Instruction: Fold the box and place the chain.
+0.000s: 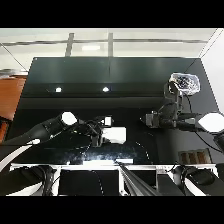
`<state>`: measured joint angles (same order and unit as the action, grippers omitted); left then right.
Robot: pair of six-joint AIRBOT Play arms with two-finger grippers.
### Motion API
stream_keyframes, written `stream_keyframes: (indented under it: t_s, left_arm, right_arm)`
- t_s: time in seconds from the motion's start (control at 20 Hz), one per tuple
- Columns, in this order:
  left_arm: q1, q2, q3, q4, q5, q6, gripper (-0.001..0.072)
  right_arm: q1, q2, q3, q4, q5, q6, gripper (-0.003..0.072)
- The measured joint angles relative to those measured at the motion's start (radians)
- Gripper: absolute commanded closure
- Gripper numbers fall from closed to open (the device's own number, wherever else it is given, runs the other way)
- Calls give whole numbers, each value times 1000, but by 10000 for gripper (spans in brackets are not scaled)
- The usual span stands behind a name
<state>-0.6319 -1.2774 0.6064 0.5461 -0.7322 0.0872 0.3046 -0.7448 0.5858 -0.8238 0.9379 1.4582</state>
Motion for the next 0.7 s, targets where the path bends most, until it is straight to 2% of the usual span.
stream_keyframes:
  t_s: [0.15, 0.3, 0.5, 0.7]
  left_arm:
    - [22, 34, 24, 27, 8, -80, 315]
    - [117, 87, 59, 130, 10, -228, 314]
    - [386, 119, 127, 296, 17, -487, 314]
    - [708, 37, 286, 360, 34, -669, 313]
  right_arm:
    - [0, 0, 0, 0, 0, 0, 664]
    - [0, 0, 0, 0, 1, 0, 664]
    - [0, 0, 0, 0, 1, 0, 664]
    - [0, 0, 0, 0, 1, 0, 664]
